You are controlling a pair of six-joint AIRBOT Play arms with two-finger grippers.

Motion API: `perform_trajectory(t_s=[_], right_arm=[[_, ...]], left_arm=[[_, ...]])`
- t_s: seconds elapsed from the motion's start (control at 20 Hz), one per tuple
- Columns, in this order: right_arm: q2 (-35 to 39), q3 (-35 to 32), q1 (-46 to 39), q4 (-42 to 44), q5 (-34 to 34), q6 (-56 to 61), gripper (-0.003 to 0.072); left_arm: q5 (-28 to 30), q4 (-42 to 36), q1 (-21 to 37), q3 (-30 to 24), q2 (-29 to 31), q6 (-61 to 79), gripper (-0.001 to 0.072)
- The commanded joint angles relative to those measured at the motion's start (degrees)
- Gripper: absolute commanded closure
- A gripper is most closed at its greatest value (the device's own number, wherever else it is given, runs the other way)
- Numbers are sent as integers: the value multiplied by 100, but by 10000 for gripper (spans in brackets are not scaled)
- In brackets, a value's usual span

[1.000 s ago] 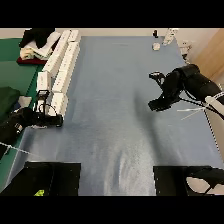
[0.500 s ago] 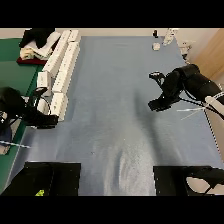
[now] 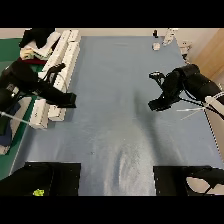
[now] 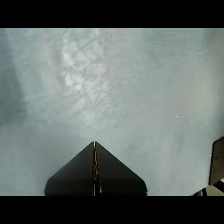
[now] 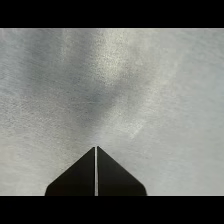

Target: Fold the box.

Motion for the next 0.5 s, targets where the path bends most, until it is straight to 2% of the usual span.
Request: perform_trajectory(t_s=[0.0,0.2,0.45], right_arm=[[-4,4,-2,2,0,0,658],[-4,4,-2,2,2,2,658],[-4,4,-2,2,2,0,658]], left_arm=[[356,-111,-680,588,-804,-188,696],[809,-133,-1093,640,-1150,-186,696],[833,-138,-1222,643,-1169,-186,696]])
